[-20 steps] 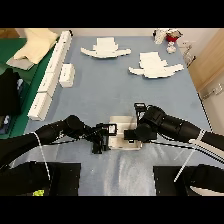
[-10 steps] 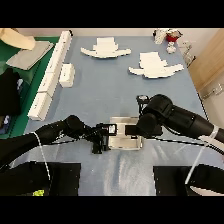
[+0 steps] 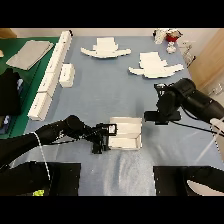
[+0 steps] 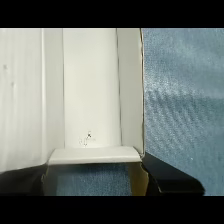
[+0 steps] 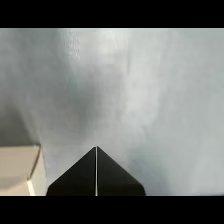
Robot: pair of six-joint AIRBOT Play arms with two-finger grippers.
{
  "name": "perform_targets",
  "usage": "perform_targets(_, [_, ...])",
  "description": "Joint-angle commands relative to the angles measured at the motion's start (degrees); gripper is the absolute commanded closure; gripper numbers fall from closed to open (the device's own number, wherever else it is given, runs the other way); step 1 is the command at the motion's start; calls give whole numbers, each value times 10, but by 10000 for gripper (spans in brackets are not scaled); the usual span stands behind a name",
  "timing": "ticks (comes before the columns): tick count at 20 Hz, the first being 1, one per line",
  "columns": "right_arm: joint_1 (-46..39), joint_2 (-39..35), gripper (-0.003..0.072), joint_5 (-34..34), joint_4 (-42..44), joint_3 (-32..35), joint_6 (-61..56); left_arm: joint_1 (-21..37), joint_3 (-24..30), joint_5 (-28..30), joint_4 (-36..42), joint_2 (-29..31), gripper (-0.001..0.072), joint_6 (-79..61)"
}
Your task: Fold the box.
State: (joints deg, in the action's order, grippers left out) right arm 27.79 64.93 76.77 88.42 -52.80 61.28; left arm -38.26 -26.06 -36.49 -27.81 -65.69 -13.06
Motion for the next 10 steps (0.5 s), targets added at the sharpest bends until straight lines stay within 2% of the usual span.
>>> perform_targets(1, [-124, 59, 683, -110, 221, 1, 196, 0, 0, 0, 0, 0, 269, 0])
perform_targets(2, [-146, 84, 683, -113, 304, -7, 257, 0, 0, 0, 0, 0, 269, 0])
perform_targets(4, [-164, 127, 684, -96, 412, -25, 350, 0, 0, 0, 0, 0, 269, 0])
perform_targets(7, [-154, 154, 683, -23, 441, -52, 442, 0, 0, 0, 0, 0, 269, 0])
perform_targets(10, [-131, 136, 683, 45, 437, -53, 507, 0, 0, 0, 0, 0, 269, 0])
